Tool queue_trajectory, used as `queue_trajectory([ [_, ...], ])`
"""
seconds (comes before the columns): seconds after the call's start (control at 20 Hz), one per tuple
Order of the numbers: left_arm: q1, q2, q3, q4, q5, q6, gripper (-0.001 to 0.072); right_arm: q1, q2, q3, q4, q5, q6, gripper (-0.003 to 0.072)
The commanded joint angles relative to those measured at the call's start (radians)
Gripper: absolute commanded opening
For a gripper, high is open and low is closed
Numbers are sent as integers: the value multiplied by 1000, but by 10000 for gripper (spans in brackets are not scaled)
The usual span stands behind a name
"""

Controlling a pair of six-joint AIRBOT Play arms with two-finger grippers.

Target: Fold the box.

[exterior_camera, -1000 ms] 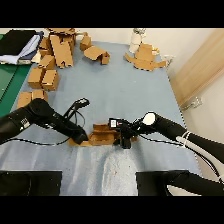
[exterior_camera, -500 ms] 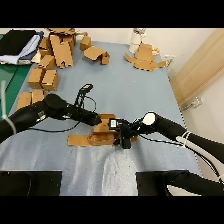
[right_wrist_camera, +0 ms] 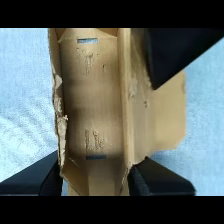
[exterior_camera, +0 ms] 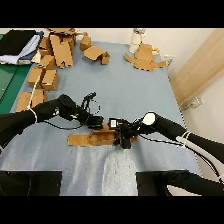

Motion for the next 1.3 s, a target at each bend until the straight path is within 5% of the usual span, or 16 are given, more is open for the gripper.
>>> queue_trajectory([
  [0.0,0,-27,3,-38,-26,-31,11,1,1,0,0,0,0,457],
  [0.25,34,-26,27,-116,-54,84,11,1,1,0,0,0,0,457],
  [0.35,91,-11,38,-159,-198,186,11,1,1,0,0,0,0,457],
  [0.5,233,42,38,-230,-429,370,11,1,1,0,0,0,0,457],
  [0.7,452,93,35,-159,-481,639,10,1,1,0,0,0,0,457],
  [0.95,427,173,7,-51,-331,936,9,1,1,0,0,0,0,457],
  [1.1,307,277,-85,137,-231,1008,10,1,1,0,0,0,0,457],
  [1.25,273,372,-203,147,-190,1077,12,1,1,0,0,0,0,457],
])
